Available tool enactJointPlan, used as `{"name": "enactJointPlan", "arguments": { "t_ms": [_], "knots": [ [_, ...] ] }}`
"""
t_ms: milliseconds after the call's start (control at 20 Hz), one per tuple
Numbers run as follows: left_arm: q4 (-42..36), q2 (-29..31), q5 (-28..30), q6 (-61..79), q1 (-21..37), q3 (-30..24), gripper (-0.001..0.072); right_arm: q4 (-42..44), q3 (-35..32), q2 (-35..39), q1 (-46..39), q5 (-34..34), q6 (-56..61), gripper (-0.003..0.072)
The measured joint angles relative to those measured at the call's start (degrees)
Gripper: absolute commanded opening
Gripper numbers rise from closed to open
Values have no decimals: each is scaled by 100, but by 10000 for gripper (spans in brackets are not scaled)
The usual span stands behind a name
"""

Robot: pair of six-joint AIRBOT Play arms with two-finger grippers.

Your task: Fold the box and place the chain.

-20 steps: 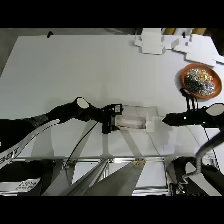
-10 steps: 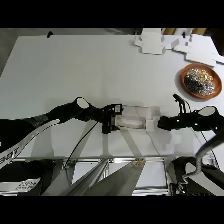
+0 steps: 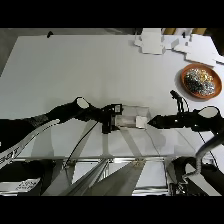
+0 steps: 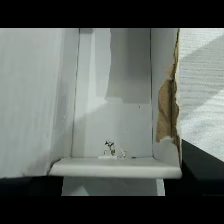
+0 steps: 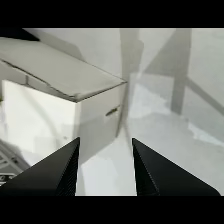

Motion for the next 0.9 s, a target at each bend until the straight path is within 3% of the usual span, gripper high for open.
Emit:
{"name": "enactJointPlan", "arguments": {
  "t_ms": [300,500,900],
  "knots": [
    [0,0,2,0,0,0,211,223,-2,157,61,190,2,416],
    [0,0,2,-2,0,0,211,197,50,177,485,-44,232,460],
    [0,0,2,-2,0,0,211,-1270,793,-79,1906,-625,2568,458]
  ]
}}
